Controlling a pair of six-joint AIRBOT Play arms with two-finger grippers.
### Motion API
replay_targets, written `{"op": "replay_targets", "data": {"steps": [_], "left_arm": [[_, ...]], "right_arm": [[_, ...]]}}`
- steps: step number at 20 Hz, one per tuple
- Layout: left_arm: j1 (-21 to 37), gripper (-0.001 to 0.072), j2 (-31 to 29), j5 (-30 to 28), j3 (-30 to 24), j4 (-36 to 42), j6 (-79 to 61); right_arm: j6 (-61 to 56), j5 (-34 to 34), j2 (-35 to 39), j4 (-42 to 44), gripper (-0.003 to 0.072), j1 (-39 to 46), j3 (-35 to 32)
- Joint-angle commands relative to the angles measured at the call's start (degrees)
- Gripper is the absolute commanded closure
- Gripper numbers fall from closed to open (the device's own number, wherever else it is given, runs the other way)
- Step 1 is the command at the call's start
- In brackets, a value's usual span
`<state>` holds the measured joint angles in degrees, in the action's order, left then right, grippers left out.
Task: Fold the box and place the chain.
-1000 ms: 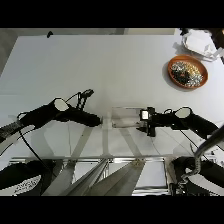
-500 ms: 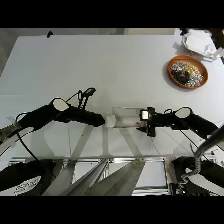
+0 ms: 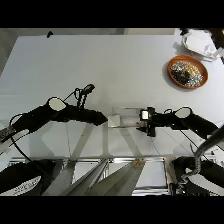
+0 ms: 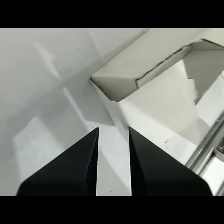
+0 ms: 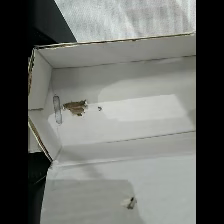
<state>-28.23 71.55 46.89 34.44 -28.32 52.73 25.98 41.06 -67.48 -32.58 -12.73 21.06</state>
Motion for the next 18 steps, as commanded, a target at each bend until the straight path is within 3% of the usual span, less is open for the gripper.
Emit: {"op": "replay_targets", "data": {"steps": [1, 4, 6, 10, 12, 18], "left_arm": [[-0.7, 0.0494, -0.3, 1.4, 0.0, 1.2, 0.0], [-1.7, 0.0467, -0.3, 2.3, 0.0, 3.3, 0.0], [-2.6, 0.0377, -0.3, 2.3, 0.0, 3.5, 0.0], [-4.2, 0.0358, -0.2, 2.6, 0.3, 3.5, 0.2], [-5.3, 0.0298, -0.2, 0.9, 0.7, 3.2, 1.6], [-7.7, 0.0302, -0.1, -4.3, 4.0, -10.0, 17.1]], "right_arm": [[0.0, 0.0, 0.0, 0.0, 0.0370, 0.0, 0.0], [0.0, 0.0, 0.0, 0.0, 0.0370, 0.0, 0.0], [0.0, 0.0, 0.0, 0.0, 0.0370, 0.0, 0.0], [0.0, 0.0, 0.0, 0.0, 0.0370, 0.0, 0.0], [0.0, 0.0, 0.0, 0.0, 0.0370, 0.0, 0.0], [0.0, 0.0, 0.0, 0.0, 0.0370, 0.0, 0.0]]}}
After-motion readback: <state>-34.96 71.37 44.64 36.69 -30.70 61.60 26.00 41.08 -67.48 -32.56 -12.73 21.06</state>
